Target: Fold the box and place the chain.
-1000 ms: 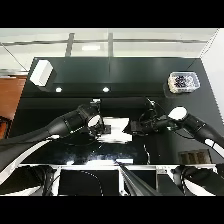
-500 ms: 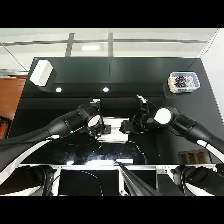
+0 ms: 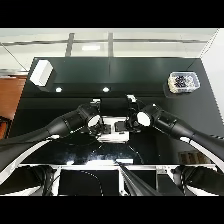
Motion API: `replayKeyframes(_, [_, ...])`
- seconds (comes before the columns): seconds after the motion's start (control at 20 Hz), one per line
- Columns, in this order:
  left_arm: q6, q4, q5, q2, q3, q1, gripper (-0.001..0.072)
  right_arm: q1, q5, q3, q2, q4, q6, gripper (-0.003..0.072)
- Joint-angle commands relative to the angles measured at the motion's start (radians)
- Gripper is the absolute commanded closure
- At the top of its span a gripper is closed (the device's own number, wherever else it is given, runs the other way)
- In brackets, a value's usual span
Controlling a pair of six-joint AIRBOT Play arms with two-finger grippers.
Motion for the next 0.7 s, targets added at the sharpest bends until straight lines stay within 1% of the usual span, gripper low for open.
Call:
replayKeyframes(0.0, [-0.001, 0.000, 0.002, 0.000, 0.001, 0.001, 0.0679, 0.032, 0.067, 0.029, -0.020, -0.084, 0.125, 0.0322])
replayKeyframes(0.25, [-0.001, 0.000, 0.001, 0.000, 0.001, 0.001, 0.0679, 0.039, 0.108, 0.029, -0.023, -0.086, 0.179, 0.0322])
replayKeyframes(0.45, [-0.001, 0.000, 0.001, 0.000, 0.001, 0.001, 0.0679, 0.049, 0.107, 0.029, -0.053, -0.085, 0.191, 0.0322])
replayKeyframes(0.6, [-0.001, 0.000, 0.001, 0.000, 0.001, 0.002, 0.0679, 0.067, 0.082, 0.029, -0.082, -0.086, 0.193, 0.0322])
replayKeyframes(0.65, [-0.001, 0.000, 0.001, 0.000, 0.001, 0.004, 0.0679, 0.068, 0.077, 0.029, -0.086, -0.086, 0.193, 0.0400])
